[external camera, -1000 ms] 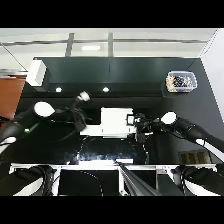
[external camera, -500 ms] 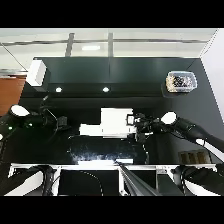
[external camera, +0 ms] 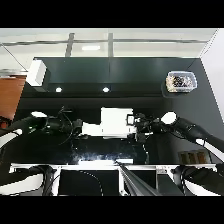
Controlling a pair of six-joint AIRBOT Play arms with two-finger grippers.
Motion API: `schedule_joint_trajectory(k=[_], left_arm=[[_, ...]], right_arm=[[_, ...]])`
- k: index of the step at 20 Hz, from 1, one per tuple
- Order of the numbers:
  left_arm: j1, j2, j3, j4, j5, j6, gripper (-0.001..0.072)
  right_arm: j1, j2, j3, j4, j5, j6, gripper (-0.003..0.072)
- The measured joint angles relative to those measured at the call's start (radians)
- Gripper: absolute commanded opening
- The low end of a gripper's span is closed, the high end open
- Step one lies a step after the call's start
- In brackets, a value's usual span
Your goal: Fold the box and place the chain.
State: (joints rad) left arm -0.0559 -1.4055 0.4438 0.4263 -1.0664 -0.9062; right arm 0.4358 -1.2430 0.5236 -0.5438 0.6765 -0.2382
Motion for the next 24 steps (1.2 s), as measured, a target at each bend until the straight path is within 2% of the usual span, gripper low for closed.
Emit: schedule_joint_trajectory(k=[6,10,11,12,13,14,15,20,24], left_arm=[[-0.092,0.01,0.079,-0.01,0.027,0.005,0.0026],[-0.106,0.062,0.142,0.087,0.009,-0.102,0.0042],[-0.108,0.074,0.154,0.11,-0.002,-0.124,0.0136],[-0.11,0.083,0.166,0.12,-0.026,-0.144,0.0289],[-0.114,0.089,0.177,0.132,-0.05,-0.158,0.0495],[-0.121,0.094,0.187,0.14,-0.069,-0.167,0.0633],[-0.132,0.097,0.196,0.144,-0.079,-0.177,0.071],[-0.221,0.105,0.243,0.158,-0.097,-0.193,0.0708],[-0.319,0.106,0.261,0.184,0.011,-0.255,0.0707]], right_arm=[[0.0,0.0,0.0,0.0,0.0,0.0,0.0318],[0.0,0.0,0.0,0.0,0.0,0.0,0.0317],[0.0,0.0,0.0,0.0,0.0,0.0,0.0317],[0.0,0.0,0.0,0.0,0.0,0.0,0.0317],[0.0,0.0,0.0,0.0,0.0,0.0,0.0318],[0.0,0.0,0.0,0.0,0.0,0.0,0.0317],[0.0,0.0,0.0,0.001,0.0,0.0,0.0317],[0.0,0.0,0.0,0.001,0.0,0.0,0.0317],[0.0,0.0,0.0,0.001,0.0,0.0,0.0317]])
